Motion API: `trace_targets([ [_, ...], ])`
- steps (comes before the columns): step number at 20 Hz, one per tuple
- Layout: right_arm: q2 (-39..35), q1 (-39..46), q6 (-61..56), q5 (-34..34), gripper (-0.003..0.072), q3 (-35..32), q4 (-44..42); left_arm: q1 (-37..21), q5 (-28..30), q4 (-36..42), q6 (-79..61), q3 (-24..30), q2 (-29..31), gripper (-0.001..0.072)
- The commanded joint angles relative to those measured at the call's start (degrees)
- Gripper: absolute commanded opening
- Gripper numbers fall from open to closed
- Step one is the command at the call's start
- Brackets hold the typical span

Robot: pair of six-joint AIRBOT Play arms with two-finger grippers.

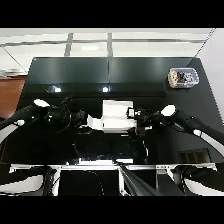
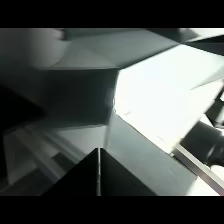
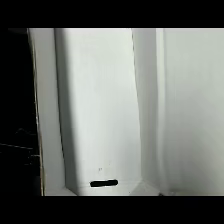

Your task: Fold the box and place the chain.

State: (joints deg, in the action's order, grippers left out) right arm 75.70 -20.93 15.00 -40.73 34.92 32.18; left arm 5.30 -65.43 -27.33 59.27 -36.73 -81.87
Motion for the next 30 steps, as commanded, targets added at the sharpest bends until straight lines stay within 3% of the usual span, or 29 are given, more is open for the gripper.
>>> trace_targets([
  [1,0.0,0.0,0.0,0.0,0.0223,0.0,0.0,0.7,-3.0,3.0,-3.8,0.0,-0.1,0.0399],
  [2,0.0,0.0,0.0,0.0,0.0223,0.0,0.0,0.7,-3.8,3.3,-3.8,0.0,-0.1,0.0670],
  [3,0.0,0.0,0.0,0.0,0.0223,0.0,0.0,0.7,-4.3,4.0,-3.7,0.0,-0.1,0.0720],
  [7,0.0,0.0,0.0,0.0,0.0223,0.0,0.0,3.0,-3.3,4.8,-3.5,-1.1,-0.1,0.0718],
  [12,0.0,0.0,0.0,0.0,0.0223,0.0,0.0,8.9,0.4,-0.7,1.0,-7.2,-0.1,0.0691],
  [13,0.0,0.0,0.0,0.0,0.0223,0.0,0.0,9.9,0.8,-0.8,1.7,-8.1,-0.1,0.0666],
  [14,0.0,0.0,0.0,0.0,0.0223,0.0,0.0,10.5,0.9,-1.0,2.6,-8.9,-0.1,0.0584],
  [15,0.0,0.0,0.0,0.0,0.0223,0.0,0.0,11.1,0.9,-2.2,4.4,-9.6,-0.1,0.0564],
  [20,0.0,0.0,0.0,0.0,0.0222,0.0,0.0,14.2,0.8,-14.9,16.2,-14.5,0.0,0.0564],
  [22,0.0,0.0,0.0,0.0,0.0223,0.0,0.0,15.8,0.8,-16.0,18.5,-16.7,0.0,0.0561],
  [24,0.0,0.0,0.0,0.0,0.0223,0.0,0.0,17.7,0.7,-17.9,21.4,-18.6,0.0,0.0494],
  [30,0.0,0.0,0.0,0.0,0.0223,0.0,0.0,22.7,1.7,-26.7,32.4,-21.8,0.0,0.0489],
])
